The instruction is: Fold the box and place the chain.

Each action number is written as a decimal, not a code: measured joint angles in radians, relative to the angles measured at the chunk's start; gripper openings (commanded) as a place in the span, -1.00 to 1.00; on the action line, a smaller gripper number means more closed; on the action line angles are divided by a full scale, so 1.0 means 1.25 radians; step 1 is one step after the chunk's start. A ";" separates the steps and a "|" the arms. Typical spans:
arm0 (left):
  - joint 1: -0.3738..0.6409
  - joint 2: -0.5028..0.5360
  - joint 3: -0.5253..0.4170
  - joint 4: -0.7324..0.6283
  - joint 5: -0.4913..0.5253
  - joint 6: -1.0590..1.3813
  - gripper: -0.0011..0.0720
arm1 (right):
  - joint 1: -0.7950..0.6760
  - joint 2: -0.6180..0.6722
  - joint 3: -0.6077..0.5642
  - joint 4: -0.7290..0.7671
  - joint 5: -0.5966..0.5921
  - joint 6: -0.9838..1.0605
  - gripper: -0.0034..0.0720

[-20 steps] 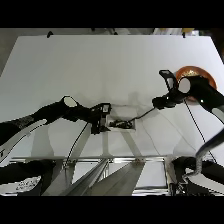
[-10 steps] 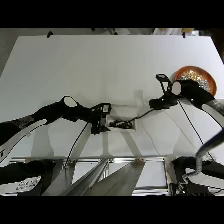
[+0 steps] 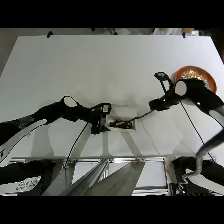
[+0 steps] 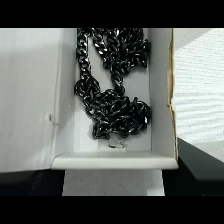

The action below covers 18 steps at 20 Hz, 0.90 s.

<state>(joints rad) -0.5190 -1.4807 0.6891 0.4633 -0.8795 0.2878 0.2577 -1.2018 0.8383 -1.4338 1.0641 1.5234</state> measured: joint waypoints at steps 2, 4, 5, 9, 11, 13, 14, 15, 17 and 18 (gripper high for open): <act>0.000 0.000 0.000 0.000 0.000 0.000 -0.40 | 0.014 0.069 0.000 0.001 0.036 -0.002 -0.88; 0.000 0.000 0.000 0.000 0.000 0.000 -0.40 | 0.027 0.140 0.000 0.012 0.066 -0.003 -0.88; 0.000 0.000 0.000 0.000 0.000 0.000 -0.40 | 0.034 0.174 0.000 0.021 0.078 -0.003 -0.88; 0.000 0.000 0.000 0.000 0.000 0.000 -0.40 | 0.081 0.294 0.000 0.075 0.111 -0.004 -0.88; 0.000 0.000 0.000 0.000 0.000 0.000 -0.40 | 0.110 0.328 0.000 0.107 0.114 -0.004 -0.88; 0.000 0.000 0.000 0.000 0.000 0.000 -0.40 | 0.146 0.347 0.000 0.140 0.105 -0.004 -0.88; 0.000 0.000 0.000 0.000 0.000 0.000 -0.40 | 0.163 0.353 0.000 0.154 0.095 -0.004 -0.88; 0.000 0.000 0.000 0.000 0.000 0.000 -0.40 | 0.183 0.357 0.000 0.170 0.084 -0.004 -0.88; 0.000 0.000 0.000 0.000 0.000 0.000 -0.40 | 0.219 0.362 0.000 0.199 0.059 -0.004 -0.88; 0.000 0.000 0.000 0.000 0.000 0.000 -0.40 | 0.236 0.363 0.000 0.211 0.044 -0.004 -0.88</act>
